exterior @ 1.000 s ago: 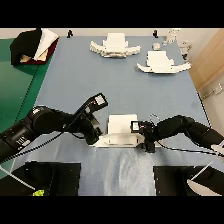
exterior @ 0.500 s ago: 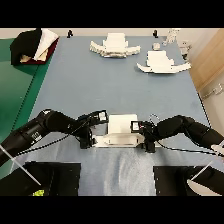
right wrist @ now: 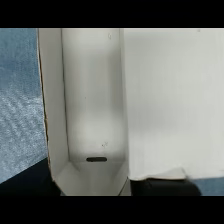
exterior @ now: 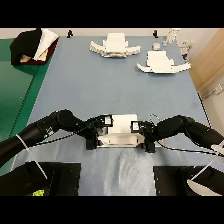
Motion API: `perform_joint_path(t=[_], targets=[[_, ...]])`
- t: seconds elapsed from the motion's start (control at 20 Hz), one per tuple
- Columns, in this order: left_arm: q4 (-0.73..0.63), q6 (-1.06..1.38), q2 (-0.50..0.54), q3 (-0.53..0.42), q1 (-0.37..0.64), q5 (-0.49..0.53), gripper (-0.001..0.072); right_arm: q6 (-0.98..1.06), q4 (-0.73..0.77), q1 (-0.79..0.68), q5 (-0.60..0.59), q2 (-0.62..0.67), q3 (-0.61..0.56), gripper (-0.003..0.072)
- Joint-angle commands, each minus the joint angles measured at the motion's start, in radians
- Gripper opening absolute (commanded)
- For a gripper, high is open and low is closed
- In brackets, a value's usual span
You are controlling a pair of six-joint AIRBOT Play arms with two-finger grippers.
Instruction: Fold the box.
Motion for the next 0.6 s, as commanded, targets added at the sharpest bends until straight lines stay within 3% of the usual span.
perform_joint_path(t=[0.0,0.1,0.15,0.2,0.3,0.55], targets=[[-0.083,0.086,-0.021,0.0,-0.019,0.019,0.0402,0.0,0.0,0.0,0.0,0.0,0.001,0.0503],[-0.083,0.085,-0.027,0.0,-0.033,0.008,0.0401,0.0,0.0,0.0,0.0,0.0,0.0,0.0503],[-0.086,0.085,-0.034,0.0,-0.034,0.002,0.0363,0.0,0.0,0.0,0.0,0.0,0.0,0.0503],[-0.085,0.087,-0.039,0.0,-0.033,-0.003,0.0203,0.0,0.0,0.0,0.0,0.0,0.0,0.0503],[-0.088,0.087,-0.052,0.001,-0.034,0.0,0.0103,0.0,0.0,0.0,0.0,0.0,0.0,0.0503],[-0.161,0.134,-0.06,0.002,-0.048,0.077,0.0102,0.0,0.0,0.0,0.0,0.0,0.0,0.0503]])
